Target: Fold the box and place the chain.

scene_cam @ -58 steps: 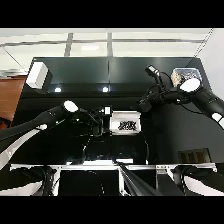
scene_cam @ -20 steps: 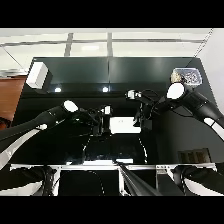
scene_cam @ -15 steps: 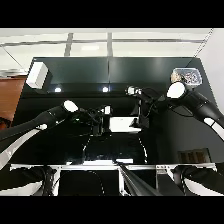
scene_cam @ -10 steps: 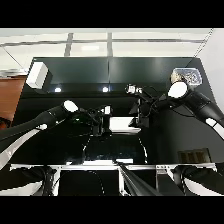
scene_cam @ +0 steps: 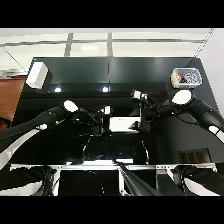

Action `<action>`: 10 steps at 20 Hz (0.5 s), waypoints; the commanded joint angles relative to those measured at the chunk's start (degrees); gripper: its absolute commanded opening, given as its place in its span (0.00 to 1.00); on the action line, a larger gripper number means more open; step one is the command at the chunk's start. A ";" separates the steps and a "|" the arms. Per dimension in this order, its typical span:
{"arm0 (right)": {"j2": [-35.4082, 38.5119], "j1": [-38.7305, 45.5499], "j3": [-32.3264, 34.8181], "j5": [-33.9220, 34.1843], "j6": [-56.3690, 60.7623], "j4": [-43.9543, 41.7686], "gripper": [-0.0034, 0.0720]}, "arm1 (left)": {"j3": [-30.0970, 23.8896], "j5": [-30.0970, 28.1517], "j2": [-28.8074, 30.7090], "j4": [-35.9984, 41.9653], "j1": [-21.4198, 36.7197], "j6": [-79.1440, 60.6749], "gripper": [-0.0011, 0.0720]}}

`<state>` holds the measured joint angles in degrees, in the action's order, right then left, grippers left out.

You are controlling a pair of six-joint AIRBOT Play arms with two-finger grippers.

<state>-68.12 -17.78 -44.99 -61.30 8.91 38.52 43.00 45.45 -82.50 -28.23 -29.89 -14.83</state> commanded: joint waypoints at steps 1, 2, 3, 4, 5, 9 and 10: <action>0.11 -1.38 0.83 2.45 -2.54 3.13 0.97 | 0.04 -0.02 0.00 0.00 0.04 0.02 0.40; 0.11 -1.38 0.83 2.71 -2.51 3.85 0.97 | 0.04 -0.02 0.00 0.00 0.04 0.02 0.40; 0.11 -1.38 0.83 2.89 -2.51 3.98 0.97 | 0.04 -0.02 0.00 0.00 0.04 0.02 0.40; 0.11 -1.38 0.83 3.21 -2.51 3.96 0.97 | 0.04 -0.02 0.00 0.00 0.04 0.02 0.40; 0.11 -1.38 0.83 3.58 -2.51 3.96 0.97 | 0.04 -0.02 0.00 0.00 0.04 0.02 0.40; 0.11 -1.38 0.81 5.27 -2.49 3.32 0.97 | 0.04 -0.02 0.00 0.00 0.04 0.02 0.40; 0.11 -1.38 0.81 5.49 -2.49 3.30 0.97 | 0.04 -0.02 0.00 0.00 0.04 0.02 0.40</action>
<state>-68.03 -19.11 -44.23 -57.06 6.50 41.98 43.00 45.45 -82.50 -28.21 -29.89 -14.72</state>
